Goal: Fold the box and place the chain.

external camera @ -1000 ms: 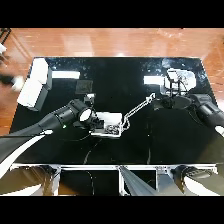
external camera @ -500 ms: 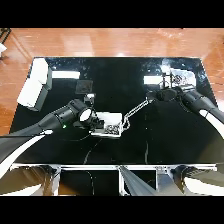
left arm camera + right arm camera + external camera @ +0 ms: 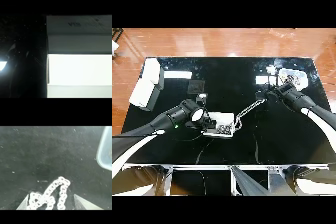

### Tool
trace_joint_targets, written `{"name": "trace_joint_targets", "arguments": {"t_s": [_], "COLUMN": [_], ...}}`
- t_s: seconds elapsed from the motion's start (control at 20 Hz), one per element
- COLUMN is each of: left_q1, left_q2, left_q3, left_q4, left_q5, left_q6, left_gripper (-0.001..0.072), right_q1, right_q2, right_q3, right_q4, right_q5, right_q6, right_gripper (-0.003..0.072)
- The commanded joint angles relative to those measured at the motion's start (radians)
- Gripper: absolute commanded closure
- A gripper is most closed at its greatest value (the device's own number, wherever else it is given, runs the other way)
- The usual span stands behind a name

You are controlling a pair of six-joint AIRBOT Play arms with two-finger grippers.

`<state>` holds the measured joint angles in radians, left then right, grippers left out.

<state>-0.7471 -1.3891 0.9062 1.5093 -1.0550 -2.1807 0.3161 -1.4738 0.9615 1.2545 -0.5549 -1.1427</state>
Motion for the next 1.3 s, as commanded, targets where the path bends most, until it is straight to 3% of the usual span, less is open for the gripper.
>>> {"name": "trace_joint_targets", "arguments": {"t_s": [0.0, 0.45, 0.5, 0.7, 0.75, 1.0, 1.25], "left_q1": [0.001, 0.001, 0.001, 0.001, 0.001, 0.001, 0.001], "left_q2": [0.000, 0.000, 0.000, 0.000, 0.000, 0.000, 0.000], "left_q3": [0.001, 0.001, 0.001, 0.001, 0.001, 0.001, 0.001], "left_q4": [0.001, 0.000, 0.001, 0.001, 0.001, 0.001, 0.004], "left_q5": [0.000, 0.000, 0.000, 0.000, 0.000, 0.002, 0.004], "left_q6": [0.001, 0.001, 0.001, 0.001, 0.001, 0.001, 0.001], "left_gripper": [0.0686, 0.0686, 0.0686, 0.0686, 0.0686, 0.0686, 0.0686], "right_q1": [0.004, 0.038, 0.040, 0.040, 0.040, 0.039, 0.039], "right_q2": [-0.013, -0.039, -0.039, -0.035, -0.030, 0.048, 0.249], "right_q3": [0.006, 0.006, 0.006, 0.011, 0.011, 0.011, 0.012], "right_q4": [-0.051, -0.016, -0.017, -0.012, -0.013, -0.007, 0.152], "right_q5": [-0.036, -0.032, -0.032, -0.110, -0.132, -0.175, -0.260], "right_q6": [0.071, 0.074, 0.074, 0.073, 0.073, 0.058, -0.143], "right_gripper": [-0.0017, -0.0017, 0.0013, 0.0573, 0.0658, 0.0663, 0.0663]}}
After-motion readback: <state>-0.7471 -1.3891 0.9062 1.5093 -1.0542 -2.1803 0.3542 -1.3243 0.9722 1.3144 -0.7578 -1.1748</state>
